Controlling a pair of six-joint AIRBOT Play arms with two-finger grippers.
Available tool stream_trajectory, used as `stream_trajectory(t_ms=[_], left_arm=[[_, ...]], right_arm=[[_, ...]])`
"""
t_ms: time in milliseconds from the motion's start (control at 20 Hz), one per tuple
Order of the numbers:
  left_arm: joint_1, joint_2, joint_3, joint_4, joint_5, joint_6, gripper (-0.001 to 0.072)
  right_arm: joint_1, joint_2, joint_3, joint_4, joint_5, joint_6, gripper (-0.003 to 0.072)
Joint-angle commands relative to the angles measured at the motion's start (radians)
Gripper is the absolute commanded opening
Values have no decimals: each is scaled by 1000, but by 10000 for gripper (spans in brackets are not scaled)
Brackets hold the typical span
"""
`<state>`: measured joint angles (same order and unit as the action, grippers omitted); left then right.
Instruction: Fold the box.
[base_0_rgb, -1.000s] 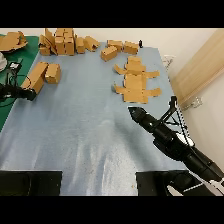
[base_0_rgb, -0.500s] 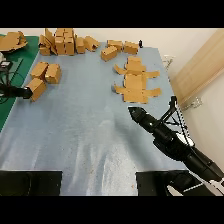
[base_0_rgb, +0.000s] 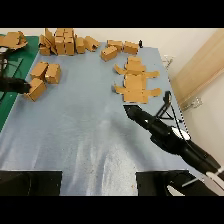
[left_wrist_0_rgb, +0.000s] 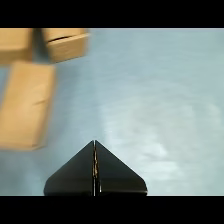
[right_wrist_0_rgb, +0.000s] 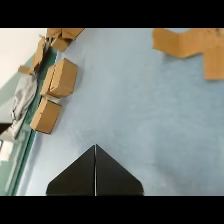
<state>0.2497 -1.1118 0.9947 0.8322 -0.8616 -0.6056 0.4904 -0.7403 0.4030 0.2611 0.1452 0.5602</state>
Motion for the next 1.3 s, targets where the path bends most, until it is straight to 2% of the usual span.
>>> stream_trajectory(t_ms=[0, 100, 200, 350, 400, 450, 600, 1250], left_arm=[[-249, 53, 3, -18, -69, -149, 10], [-393, 35, 2, -18, -97, -252, 10], [-501, 3, 2, -26, -117, -315, 10], [-589, -73, 3, -32, -153, -370, 10], [-599, -100, 2, -35, -161, -391, 10], [-599, -122, 2, -57, -169, -399, 10], [-597, -147, 2, -101, -146, -401, 11], [-597, -145, 2, -100, -141, -401, 12]], right_arm=[[0, -179, 171, -247, 102, 2, 2], [0, -315, 292, -418, 183, 80, 2], [0, -430, 393, -693, 290, 276, 2], [0, -523, 498, -1165, 475, 647, 2], [3, -534, 525, -1278, 537, 736, 2], [4, -536, 541, -1329, 575, 768, 2], [7, -536, 554, -1328, 596, 767, 2], [8, -536, 554, -1328, 607, 767, 2]])
